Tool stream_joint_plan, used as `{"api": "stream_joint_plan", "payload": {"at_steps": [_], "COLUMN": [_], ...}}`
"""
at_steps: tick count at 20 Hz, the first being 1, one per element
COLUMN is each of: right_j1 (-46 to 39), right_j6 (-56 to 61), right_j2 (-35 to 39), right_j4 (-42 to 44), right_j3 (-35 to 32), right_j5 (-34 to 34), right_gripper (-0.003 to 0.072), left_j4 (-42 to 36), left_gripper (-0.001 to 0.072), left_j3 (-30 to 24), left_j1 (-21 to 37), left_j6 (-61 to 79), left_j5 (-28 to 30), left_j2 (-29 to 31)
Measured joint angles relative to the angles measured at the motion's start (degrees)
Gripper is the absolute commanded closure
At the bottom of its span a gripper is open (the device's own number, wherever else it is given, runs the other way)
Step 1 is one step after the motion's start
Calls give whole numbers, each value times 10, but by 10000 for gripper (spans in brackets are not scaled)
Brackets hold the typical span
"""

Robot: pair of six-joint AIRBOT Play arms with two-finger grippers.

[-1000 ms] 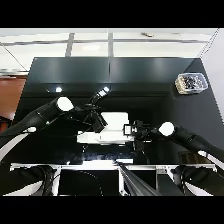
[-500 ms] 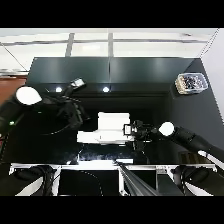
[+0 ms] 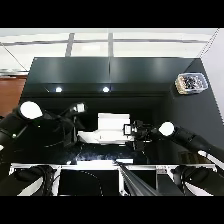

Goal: Fold the box and place the chain.

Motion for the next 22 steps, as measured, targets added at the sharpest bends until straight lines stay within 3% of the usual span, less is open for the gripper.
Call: {"api": "stream_joint_plan", "payload": {"at_steps": [8,10,12,13,14,22], "right_j1": [0,0,0,0,0,0], "right_j6": [0,0,0,0,0,0], "right_j2": [0,0,0,0,0,0], "right_j4": [0,0,0,0,0,0], "right_j3": [0,0,0,0,0,0], "right_j5": [0,0,0,0,0,0], "right_gripper": [644,644,644,644,644,644], "left_j4": [21,23,24,22,19,-59], "left_gripper": [59,351,389,448,562,582], "left_j3": [-20,-21,-21,-21,-21,-21], "left_j1": [-103,-119,-127,-130,-132,-136], "left_j6": [130,139,144,144,144,147], "left_j5": [147,180,199,204,206,198], "left_j2": [-60,-69,-74,-75,-77,-86]}}
